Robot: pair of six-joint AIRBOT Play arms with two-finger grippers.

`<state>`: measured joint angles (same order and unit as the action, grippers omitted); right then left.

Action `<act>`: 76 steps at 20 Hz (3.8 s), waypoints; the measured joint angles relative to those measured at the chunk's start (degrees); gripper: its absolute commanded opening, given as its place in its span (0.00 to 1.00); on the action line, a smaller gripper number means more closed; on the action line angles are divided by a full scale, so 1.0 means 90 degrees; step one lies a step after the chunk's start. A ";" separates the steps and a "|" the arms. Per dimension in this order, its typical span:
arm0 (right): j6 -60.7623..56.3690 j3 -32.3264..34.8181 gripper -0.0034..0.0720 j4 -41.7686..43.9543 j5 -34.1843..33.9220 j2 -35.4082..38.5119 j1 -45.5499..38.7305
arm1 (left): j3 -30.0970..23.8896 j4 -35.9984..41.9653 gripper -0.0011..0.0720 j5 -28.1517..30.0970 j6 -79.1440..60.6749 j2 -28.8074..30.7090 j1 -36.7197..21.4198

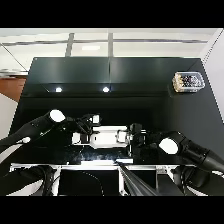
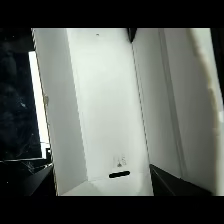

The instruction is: Fold the box and place the chain.

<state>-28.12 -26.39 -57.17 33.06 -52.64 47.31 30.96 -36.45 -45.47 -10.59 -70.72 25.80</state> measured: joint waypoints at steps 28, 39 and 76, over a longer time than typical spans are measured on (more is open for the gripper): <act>0.2108 -0.0075 0.96 0.1792 -0.0095 -0.0476 -0.1129 | 0.0000 -0.0015 0.06 0.0148 -0.0017 0.0000 -0.0002; 0.3973 -0.0078 0.91 0.2941 0.0474 -0.1377 -0.1280 | 0.0000 -0.0017 0.06 0.0182 -0.0022 0.0000 0.0000; 0.3983 -0.0080 0.81 0.2807 0.0153 -0.1785 -0.1280 | 0.0000 -0.0017 0.06 0.0219 -0.0012 0.0000 0.0000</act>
<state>7.73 -27.11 -31.90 34.44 -68.71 35.79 30.96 -36.60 -43.51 -10.70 -70.72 25.80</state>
